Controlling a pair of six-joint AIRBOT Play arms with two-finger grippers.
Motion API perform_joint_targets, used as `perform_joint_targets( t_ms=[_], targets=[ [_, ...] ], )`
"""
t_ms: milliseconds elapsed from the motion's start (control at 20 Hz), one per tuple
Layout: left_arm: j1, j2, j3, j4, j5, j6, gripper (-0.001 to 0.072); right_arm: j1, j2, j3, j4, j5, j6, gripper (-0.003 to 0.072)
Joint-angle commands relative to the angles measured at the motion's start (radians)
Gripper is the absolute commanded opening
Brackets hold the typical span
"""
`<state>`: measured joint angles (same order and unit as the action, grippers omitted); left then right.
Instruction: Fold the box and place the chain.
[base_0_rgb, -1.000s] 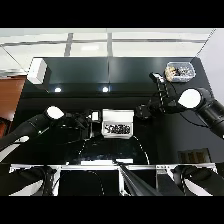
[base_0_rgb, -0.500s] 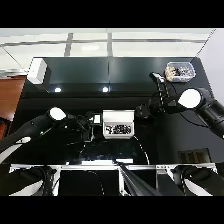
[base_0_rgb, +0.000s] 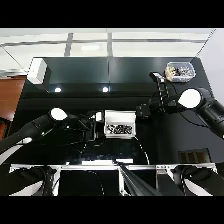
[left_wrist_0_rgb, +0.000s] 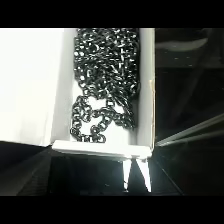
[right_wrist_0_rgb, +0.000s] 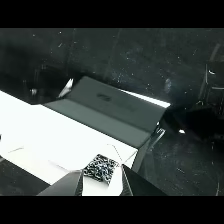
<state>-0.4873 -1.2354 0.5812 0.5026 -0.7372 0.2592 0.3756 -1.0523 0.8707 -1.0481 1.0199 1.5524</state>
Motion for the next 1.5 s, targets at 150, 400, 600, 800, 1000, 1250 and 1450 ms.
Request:
perform_joint_targets(
  t_ms=[150, 400, 600, 800, 1000, 1250, 1450],
  targets=[
    [-0.001, -0.005, 0.0, -0.017, 0.018, 0.002, 0.0711, 0.001, 0.0, 0.0, 0.0, -0.023, 0.0, 0.0294],
    [-0.048, -0.022, 0.0, -0.014, 0.018, 0.037, 0.0711, 0.0, 0.0, 0.0, 0.0, -0.048, 0.0, 0.0294],
    [-0.081, -0.05, 0.005, -0.012, 0.064, 0.051, 0.0677, 0.0, 0.0, 0.0, 0.0, -0.053, 0.0, 0.0294],
    [-0.08, -0.049, 0.006, -0.014, 0.079, 0.051, 0.0336, -0.015, 0.0, 0.013, 0.051, -0.066, -0.001, 0.0294],
    [-0.08, -0.049, 0.006, -0.014, 0.079, 0.048, 0.0335, -0.087, 0.0, 0.097, 0.148, -0.085, -0.001, 0.0339],
    [-0.08, -0.049, 0.006, -0.014, 0.079, 0.048, 0.0335, -0.074, -0.066, 0.096, 0.078, -0.066, -0.109, 0.0705],
    [-0.08, -0.049, 0.006, -0.014, 0.075, 0.048, 0.0335, 0.004, -0.141, 0.092, 0.004, 0.009, -0.339, 0.0704]
  ],
)
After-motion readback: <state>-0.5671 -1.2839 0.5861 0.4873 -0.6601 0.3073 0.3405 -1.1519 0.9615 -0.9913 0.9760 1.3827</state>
